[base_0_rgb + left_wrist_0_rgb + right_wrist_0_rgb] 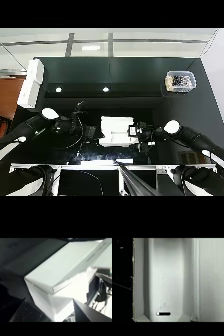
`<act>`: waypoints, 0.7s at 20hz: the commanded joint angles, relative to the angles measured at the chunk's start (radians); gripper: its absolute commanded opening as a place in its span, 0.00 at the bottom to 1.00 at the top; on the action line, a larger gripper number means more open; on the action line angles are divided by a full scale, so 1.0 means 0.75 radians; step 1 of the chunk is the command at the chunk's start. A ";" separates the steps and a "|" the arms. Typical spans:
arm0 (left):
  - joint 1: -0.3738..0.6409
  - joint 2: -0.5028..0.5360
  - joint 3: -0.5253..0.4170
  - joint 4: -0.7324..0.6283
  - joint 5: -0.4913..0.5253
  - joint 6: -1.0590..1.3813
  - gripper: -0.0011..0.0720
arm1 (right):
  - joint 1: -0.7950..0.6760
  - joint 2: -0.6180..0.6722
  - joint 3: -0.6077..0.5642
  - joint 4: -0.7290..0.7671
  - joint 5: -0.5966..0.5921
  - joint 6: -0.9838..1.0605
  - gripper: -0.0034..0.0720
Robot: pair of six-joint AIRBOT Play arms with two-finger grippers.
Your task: Fold the box and place the chain.
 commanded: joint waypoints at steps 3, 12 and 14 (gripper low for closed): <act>-0.121 0.000 0.002 0.012 0.162 -0.145 0.96 | 0.000 -0.001 -0.001 0.000 -0.020 0.000 0.61; -0.217 -0.001 0.115 0.348 0.194 -0.531 0.93 | 0.000 -0.001 -0.001 0.000 -0.019 0.000 0.61; -0.240 -0.001 0.136 0.379 0.192 -0.599 0.84 | 0.000 -0.001 -0.001 0.000 -0.020 0.000 0.61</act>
